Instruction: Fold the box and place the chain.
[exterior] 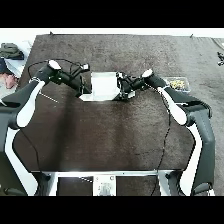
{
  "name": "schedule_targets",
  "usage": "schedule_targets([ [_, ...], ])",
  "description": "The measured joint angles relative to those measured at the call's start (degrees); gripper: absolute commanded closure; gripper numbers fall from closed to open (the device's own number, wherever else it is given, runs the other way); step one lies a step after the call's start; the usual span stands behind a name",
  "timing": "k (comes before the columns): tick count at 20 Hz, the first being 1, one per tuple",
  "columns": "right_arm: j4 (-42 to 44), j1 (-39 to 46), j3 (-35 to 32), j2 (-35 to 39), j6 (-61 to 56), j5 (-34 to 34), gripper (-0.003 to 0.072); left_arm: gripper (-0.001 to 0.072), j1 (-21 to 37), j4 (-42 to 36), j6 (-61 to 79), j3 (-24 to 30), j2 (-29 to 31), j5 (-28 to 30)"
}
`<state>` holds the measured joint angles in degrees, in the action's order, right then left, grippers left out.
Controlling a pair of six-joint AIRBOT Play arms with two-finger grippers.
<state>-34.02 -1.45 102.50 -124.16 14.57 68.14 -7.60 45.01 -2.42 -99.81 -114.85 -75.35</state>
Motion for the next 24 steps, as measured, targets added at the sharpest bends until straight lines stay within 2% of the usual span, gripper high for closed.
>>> schedule_targets([
  [5, 0.0, 0.0, 0.0, 0.0, 0.0, 0.0, 0.0409, 0.0703, 2.3, -1.4, -7.3, 1.4, 6.1, 1.1],
  [10, 0.0, 0.0, 0.0, 0.0, 0.0, 0.0, 0.0409, 0.0702, 5.5, -2.7, -19.2, 7.5, 12.9, 6.0],
  [16, 0.0, 0.0, 0.0, 0.0, 0.0, 0.0, 0.0409, 0.07, 9.2, -3.8, -31.5, 15.9, 14.9, 8.2],
  [21, 0.0, 0.0, 0.0, 0.0, 0.0, 0.0, 0.0409, 0.0699, 14.0, -6.4, -38.0, 18.9, 15.0, 8.9],
  [24, 0.0, 0.0, 0.0, 0.0, 0.0, 0.0, 0.0409, 0.0698, 14.3, -6.8, -41.0, 20.6, 14.9, 9.0],
])
